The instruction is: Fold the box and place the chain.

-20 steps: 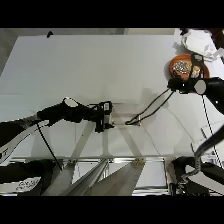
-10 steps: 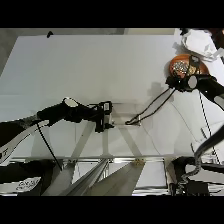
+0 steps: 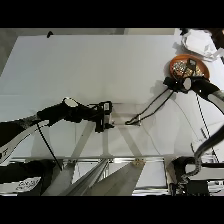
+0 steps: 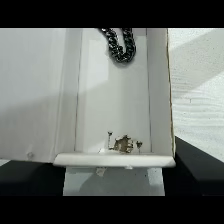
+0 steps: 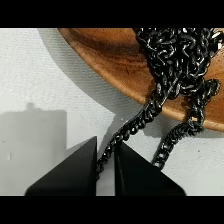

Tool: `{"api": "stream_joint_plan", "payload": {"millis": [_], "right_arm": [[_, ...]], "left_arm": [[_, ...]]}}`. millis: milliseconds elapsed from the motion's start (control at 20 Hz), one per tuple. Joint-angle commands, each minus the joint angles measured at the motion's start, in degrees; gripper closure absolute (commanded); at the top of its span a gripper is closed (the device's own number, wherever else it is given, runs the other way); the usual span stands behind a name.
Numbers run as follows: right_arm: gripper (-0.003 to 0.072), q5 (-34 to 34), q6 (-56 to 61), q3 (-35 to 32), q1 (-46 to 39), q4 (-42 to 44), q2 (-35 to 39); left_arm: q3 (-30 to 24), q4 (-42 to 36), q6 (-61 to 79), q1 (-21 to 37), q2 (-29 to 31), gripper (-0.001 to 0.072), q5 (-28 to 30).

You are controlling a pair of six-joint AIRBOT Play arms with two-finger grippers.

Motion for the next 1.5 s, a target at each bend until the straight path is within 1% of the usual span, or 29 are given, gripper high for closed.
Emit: {"api": "stream_joint_plan", "payload": {"millis": [0, 150, 300, 450, 600, 850, 1000, 1200, 1450], "right_arm": [[0.0666, 0.13, 0.07, -0.02, 0.07, 0.55, 0.00], [0.0666, 2.49, -4.22, -0.02, 0.46, 0.52, 3.98], [0.0666, 6.73, -11.10, -0.02, 1.66, 0.55, 11.28], [0.0666, 14.45, -16.94, -0.04, 4.92, 0.57, 20.74], [0.0666, 23.89, -21.59, -0.07, 10.34, 0.50, 30.05], [0.0667, 34.51, -21.75, -0.09, 21.20, 0.52, 41.62], [0.0666, 39.39, -20.76, -0.09, 28.06, 0.63, 45.90], [0.0666, 43.91, -17.88, -0.09, 37.40, 1.07, 48.54], [0.0666, 42.95, -13.25, -0.09, 47.98, 1.05, 48.72]], "left_arm": [[0.00, 0.00, 0.00, 0.00, 0.00, 0.0384, 0.02], [0.00, 0.02, 0.00, 0.00, 0.00, 0.0384, 0.02], [0.00, 0.00, 0.00, 0.00, 0.00, 0.0384, 0.00], [0.00, 0.02, 0.00, 0.00, 0.00, 0.0384, 0.00], [0.00, 0.02, 0.00, 0.00, 0.00, 0.0384, 0.02], [0.00, 0.02, 0.00, 0.00, 0.00, 0.0384, 0.02], [0.00, 0.02, 0.00, 0.00, 0.00, 0.0384, 0.02], [0.00, 0.02, 0.00, 0.00, 0.00, 0.0384, 0.00], [0.00, 0.00, 0.00, 0.00, 0.00, 0.0384, 0.00]]}}
